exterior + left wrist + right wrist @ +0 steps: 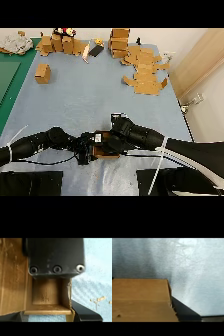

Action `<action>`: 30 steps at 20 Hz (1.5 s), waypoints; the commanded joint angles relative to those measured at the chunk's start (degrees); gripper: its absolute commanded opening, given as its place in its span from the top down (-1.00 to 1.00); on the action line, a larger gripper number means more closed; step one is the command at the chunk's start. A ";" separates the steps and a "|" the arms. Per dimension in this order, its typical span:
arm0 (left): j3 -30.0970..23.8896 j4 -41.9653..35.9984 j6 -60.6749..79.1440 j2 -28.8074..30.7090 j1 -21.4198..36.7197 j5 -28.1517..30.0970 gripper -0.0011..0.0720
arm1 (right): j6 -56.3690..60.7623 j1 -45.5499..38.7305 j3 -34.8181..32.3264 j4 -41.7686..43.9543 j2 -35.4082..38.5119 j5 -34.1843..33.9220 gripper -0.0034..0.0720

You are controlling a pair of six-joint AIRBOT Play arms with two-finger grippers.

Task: Fold the box.

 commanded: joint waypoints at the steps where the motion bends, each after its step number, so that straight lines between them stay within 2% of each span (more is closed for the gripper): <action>1: 0.00 0.00 0.02 -0.02 -0.02 0.02 -0.46 | 1.70 0.35 0.63 -1.62 -1.36 -2.40 0.40; 4: 0.00 0.00 0.00 -0.02 -0.02 0.02 -0.46 | 1.25 0.35 0.66 -1.60 -1.36 -2.36 0.87; 8: 0.00 0.00 0.02 -0.02 -0.02 0.02 -0.46 | 0.11 0.79 0.66 -1.90 -1.33 -1.36 0.90; 9: 0.00 0.00 0.02 -0.02 -0.02 0.02 -0.46 | -0.22 0.79 0.68 -1.86 -1.20 -1.20 0.60; 10: 0.00 0.00 0.00 -0.02 -0.02 0.02 -0.46 | -0.22 0.79 0.72 -1.86 -0.76 -1.29 0.04; 11: 0.00 0.00 0.02 -0.02 -0.02 0.02 -0.46 | -0.24 0.79 0.72 -1.84 0.11 -1.29 -0.23; 17: 0.00 0.00 0.02 -0.02 -0.02 0.02 -0.46 | -0.20 1.05 0.63 -2.34 10.12 -3.91 -0.23; 20: 0.00 0.00 0.02 -0.02 -0.02 0.02 -0.46 | -0.24 0.59 0.63 -5.53 13.40 -8.37 -0.18; 22: 0.00 0.00 0.02 -0.02 -0.02 0.02 -0.46 | -2.91 -0.63 -0.44 -7.23 14.43 -11.65 0.24; 23: 0.00 0.00 0.02 -0.02 -0.02 0.02 -0.46 | -4.37 -1.55 -1.75 -7.61 15.02 -11.87 0.32; 24: 0.00 0.00 0.02 -0.02 -0.02 0.02 -0.46 | -6.25 -3.04 -3.54 -7.58 15.78 -11.65 0.46; 25: 0.00 -0.02 0.02 -0.02 -0.02 0.04 -0.46 | -8.48 -4.83 -5.42 -7.61 16.59 -10.64 0.78; 26: 0.00 0.00 0.02 -0.02 -0.02 0.02 -0.46 | -11.02 -6.93 -7.21 -7.61 17.51 -8.70 0.91; 28: 0.00 0.00 0.02 -0.02 -0.02 0.02 -0.46 | -18.38 -13.90 -10.23 -5.01 19.61 -0.44 0.91; 30: 0.00 0.00 0.02 -0.02 -0.02 0.02 -0.46 | -34.67 -24.59 -11.47 5.73 20.57 10.47 0.91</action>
